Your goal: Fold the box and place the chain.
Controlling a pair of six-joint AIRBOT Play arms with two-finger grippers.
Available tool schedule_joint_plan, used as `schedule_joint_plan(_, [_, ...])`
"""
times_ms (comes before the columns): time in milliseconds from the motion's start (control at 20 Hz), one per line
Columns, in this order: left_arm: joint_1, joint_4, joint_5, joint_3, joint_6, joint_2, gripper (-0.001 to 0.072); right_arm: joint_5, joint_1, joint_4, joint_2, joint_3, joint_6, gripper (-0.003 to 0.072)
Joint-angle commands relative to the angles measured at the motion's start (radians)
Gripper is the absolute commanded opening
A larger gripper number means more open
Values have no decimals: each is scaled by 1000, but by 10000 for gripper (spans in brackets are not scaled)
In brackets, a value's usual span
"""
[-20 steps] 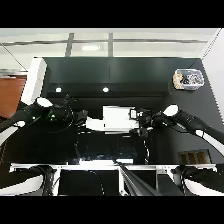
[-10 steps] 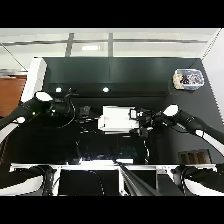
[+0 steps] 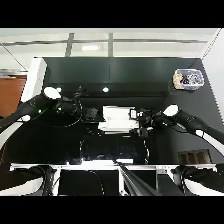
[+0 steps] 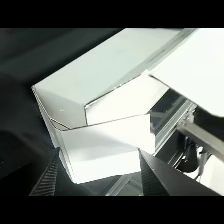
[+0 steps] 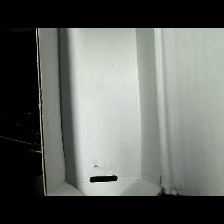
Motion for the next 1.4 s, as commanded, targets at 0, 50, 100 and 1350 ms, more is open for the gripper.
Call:
schedule_joint_plan(0, [-33,37,8,11,-37,1,562,0,0,0,0,0,0,395])
schedule_joint_plan(50, [-41,37,17,11,-41,1,562,0,0,0,0,0,0,396])
schedule_joint_plan(100, [-48,37,34,11,-50,1,562,0,0,0,0,0,0,395])
schedule_joint_plan(1350, [-350,597,220,127,-689,0,562,0,0,0,0,0,0,396])
